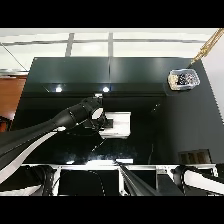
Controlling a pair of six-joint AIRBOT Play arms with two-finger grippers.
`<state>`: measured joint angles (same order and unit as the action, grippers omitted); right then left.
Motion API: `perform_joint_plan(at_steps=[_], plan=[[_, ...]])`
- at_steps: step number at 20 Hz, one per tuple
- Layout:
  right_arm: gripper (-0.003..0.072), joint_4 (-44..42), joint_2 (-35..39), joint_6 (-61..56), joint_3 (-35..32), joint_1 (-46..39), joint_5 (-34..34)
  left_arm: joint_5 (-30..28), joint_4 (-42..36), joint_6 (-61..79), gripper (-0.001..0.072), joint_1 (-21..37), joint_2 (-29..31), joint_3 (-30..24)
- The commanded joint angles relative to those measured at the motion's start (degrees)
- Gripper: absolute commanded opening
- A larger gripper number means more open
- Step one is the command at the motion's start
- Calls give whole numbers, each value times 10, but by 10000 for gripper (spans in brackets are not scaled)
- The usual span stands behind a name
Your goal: Fold the box and place the chain.
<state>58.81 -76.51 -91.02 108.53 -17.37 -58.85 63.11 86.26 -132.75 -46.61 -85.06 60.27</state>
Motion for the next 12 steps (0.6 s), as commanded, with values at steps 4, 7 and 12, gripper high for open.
perform_joint_plan(at_steps=[4, 7, 12], plan=[[5, -92, 64, 111, 20, 4, -165, 0, 0, 1, 27, 0, 0, 0], [5, -92, 100, 121, -10, 30, -190, -1, 0, 1, 26, 0, 0, 0], [4, -126, 170, 171, -126, 91, -274, -1, 0, 1, 27, 0, 0, 0]])
